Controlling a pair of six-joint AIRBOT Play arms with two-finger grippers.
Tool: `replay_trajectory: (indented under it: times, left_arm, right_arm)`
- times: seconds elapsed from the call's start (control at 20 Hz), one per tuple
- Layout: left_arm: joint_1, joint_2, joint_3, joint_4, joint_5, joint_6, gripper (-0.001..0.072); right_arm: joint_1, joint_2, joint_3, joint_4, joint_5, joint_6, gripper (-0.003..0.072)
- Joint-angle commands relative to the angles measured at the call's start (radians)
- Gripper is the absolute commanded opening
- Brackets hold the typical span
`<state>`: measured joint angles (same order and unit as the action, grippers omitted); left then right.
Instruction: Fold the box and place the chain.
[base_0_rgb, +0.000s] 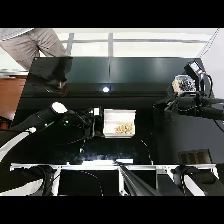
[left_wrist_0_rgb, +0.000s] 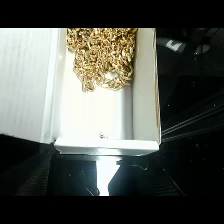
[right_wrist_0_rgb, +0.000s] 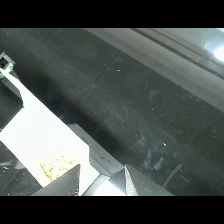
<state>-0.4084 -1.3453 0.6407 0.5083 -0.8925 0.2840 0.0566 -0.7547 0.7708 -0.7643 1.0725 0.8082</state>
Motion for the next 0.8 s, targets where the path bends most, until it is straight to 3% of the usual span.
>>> replay_trajectory:
  times: [0.0, 0.45, 0.55, 0.65, 0.75]
  left_arm:
    - [-0.002, -0.001, 0.001, -0.002, 0.002, -0.004, 0.0713]
    - [-0.053, -0.002, 0.005, 0.002, 0.062, -0.027, 0.0704]
    - [-0.053, -0.002, 0.005, 0.003, 0.062, -0.027, 0.0681]
    - [-0.053, -0.002, 0.005, 0.003, 0.061, -0.026, 0.0546]
    - [-0.053, -0.002, 0.005, 0.003, 0.061, -0.026, 0.054]
  right_arm:
    - [0.0, 0.001, 0.0, 0.0, 0.0, 0.0, 0.0339]
    - [0.0, 0.0, 0.0, 0.0, 0.0, 0.0, 0.0338]
    - [0.0, -0.001, 0.0, 0.0, -0.001, 0.0, 0.0338]
    - [0.0, -0.004, -0.012, 0.001, -0.021, 0.011, 0.0337]
    - [0.002, -0.004, -0.055, 0.0, -0.056, 0.05, 0.0337]
